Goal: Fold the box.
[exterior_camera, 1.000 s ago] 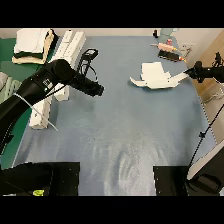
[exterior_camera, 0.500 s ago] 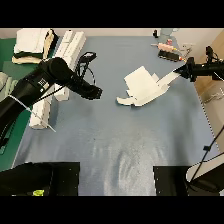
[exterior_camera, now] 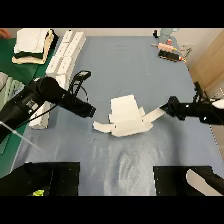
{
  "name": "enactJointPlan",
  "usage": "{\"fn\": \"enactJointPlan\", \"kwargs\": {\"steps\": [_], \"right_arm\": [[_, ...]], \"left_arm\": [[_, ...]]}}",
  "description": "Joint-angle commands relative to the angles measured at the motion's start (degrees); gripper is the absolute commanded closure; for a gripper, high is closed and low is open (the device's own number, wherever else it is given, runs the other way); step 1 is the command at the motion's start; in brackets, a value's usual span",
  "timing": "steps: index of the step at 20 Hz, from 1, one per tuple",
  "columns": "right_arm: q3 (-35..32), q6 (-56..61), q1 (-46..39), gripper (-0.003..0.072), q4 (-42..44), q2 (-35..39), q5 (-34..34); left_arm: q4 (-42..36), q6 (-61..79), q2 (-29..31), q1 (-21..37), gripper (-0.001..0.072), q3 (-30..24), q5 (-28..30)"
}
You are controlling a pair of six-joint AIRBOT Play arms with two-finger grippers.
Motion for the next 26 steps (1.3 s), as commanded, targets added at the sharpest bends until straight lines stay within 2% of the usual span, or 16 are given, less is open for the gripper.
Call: {"fn": "enactJointPlan", "kwargs": {"steps": [1,2,3,7,11,12,13,16,21,22,23,24,26], "right_arm": [[-10.62,7.37,2.91,0.0634,-4.83,12.13,-1.36],[-10.43,8.48,2.95,0.0478,-7.10,12.87,0.81],[-9.81,9.66,2.91,0.0444,-9.42,12.70,3.72],[-4.24,12.76,2.91,0.0443,-18.64,6.10,14.78],[3.80,9.16,2.97,0.0443,-19.10,-3.58,19.34],[5.51,7.78,2.97,0.0444,-18.91,-6.05,19.96],[7.02,6.14,2.97,0.0444,-18.40,-8.79,20.96],[8.94,0.92,2.99,0.0445,-15.28,-15.45,23.98],[8.96,-5.81,4.55,0.0469,-9.22,-21.77,23.47],[9.07,-7.23,5.27,0.0529,-8.35,-22.36,23.43],[9.11,-8.83,5.92,0.0650,-7.96,-22.38,23.41],[9.14,-11.06,6.64,0.0684,-7.23,-22.16,23.50],[8.81,-16.70,8.26,0.0684,-5.46,-21.05,23.63]], "left_arm": [[-1.84,0.48,5.16,0.02,0.0694,-6.43,0.20],[-2.08,0.31,5.88,0.02,0.0694,-6.95,-0.09],[-2.10,0.31,6.27,0.02,0.0693,-6.97,-0.70],[-2.12,-0.31,6.38,0.02,0.0692,-6.97,-1.36],[-2.27,-1.27,6.38,0.02,0.0689,-6.97,-2.43],[-2.34,-1.49,6.38,0.02,0.0481,-6.97,-2.45],[-2.32,-2.78,6.38,0.02,0.0208,-6.97,-2.43],[-2.34,-4.57,6.38,0.02,0.0190,-6.97,-2.38],[-2.54,-6.29,6.36,0.02,0.0190,-6.97,-2.29],[-2.54,-6.38,6.23,0.02,0.0190,-6.93,-2.29],[-2.56,-6.43,6.05,0.04,0.0189,-6.91,-2.23],[-2.75,-6.82,5.70,0.76,0.0190,-6.91,-2.19],[-5.16,-6.27,4.63,5.07,0.0190,-6.78,-2.40]]}}
